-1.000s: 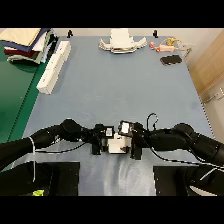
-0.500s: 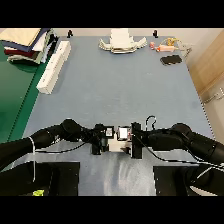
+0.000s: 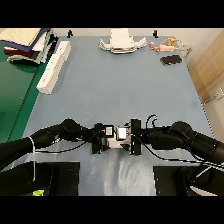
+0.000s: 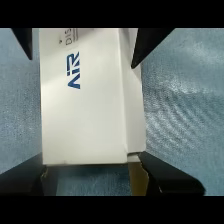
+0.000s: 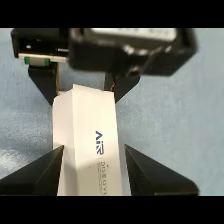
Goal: Fold the box.
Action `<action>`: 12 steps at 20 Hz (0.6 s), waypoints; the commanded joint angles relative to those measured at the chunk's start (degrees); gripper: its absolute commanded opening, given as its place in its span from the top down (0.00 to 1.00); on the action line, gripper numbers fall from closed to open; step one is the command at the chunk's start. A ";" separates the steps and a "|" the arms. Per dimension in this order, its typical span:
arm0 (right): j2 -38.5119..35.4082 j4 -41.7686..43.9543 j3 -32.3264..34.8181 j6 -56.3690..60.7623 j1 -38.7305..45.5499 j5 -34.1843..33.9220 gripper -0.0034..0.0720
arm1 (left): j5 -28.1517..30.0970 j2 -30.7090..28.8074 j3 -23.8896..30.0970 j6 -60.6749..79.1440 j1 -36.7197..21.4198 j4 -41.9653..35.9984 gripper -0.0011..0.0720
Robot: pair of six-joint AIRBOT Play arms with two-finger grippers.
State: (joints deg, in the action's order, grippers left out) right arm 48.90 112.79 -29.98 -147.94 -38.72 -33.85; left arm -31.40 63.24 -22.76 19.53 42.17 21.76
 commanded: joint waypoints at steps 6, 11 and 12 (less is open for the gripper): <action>-0.07 0.57 -1.44 0.07 0.02 0.33 0.18 | -0.22 -0.02 -0.02 0.15 0.00 0.09 0.28; 0.20 0.57 -1.44 0.07 0.02 -0.87 0.27 | -0.22 -0.02 -0.02 0.15 0.00 0.09 0.28; 0.42 0.57 -1.44 0.07 0.02 -2.16 0.29 | -0.22 -0.02 -0.02 0.15 0.00 0.09 0.28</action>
